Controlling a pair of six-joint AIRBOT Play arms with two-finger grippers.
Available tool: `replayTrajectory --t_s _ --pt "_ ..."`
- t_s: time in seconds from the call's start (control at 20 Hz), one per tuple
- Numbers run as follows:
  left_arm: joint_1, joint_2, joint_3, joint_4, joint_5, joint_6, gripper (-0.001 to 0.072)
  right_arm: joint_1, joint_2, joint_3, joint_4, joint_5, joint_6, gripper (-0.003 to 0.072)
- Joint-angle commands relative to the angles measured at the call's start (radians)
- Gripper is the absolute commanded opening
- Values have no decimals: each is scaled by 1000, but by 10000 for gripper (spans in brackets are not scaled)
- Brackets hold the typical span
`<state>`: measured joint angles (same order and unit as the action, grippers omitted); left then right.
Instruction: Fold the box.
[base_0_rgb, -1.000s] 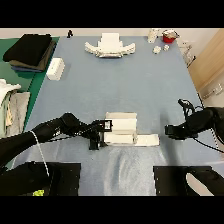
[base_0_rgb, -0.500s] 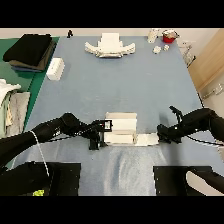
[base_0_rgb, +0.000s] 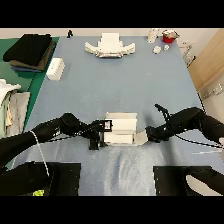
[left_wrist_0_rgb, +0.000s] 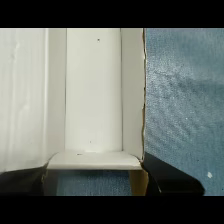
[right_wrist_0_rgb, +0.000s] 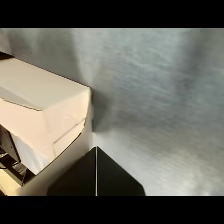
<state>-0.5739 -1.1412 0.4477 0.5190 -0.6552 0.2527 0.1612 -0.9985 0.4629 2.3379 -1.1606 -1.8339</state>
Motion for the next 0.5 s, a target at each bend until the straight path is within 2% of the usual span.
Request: replayTrajectory --t_s 0.0,0.1,0.15,0.3,0.35,0.4,0.45 --pt "0 0 1 0 0 0 498 27 44 32 -6 6 29 6" --pt "1 0 1 0 0 0 498 28 67 34 0 -16 33 215" --pt "0 0 1 0 0 0 498 27 74 34 0 -29 39 240" --pt "0 0 1 0 0 0 498 28 84 35 1 -35 39 245" --pt "0 0 1 0 0 0 498 28 84 35 2 -35 39 372" --pt "0 0 1 0 0 0 498 28 84 35 6 -37 39 458" --pt "1 0 1 0 0 0 498 28 84 35 9 -33 39 458"
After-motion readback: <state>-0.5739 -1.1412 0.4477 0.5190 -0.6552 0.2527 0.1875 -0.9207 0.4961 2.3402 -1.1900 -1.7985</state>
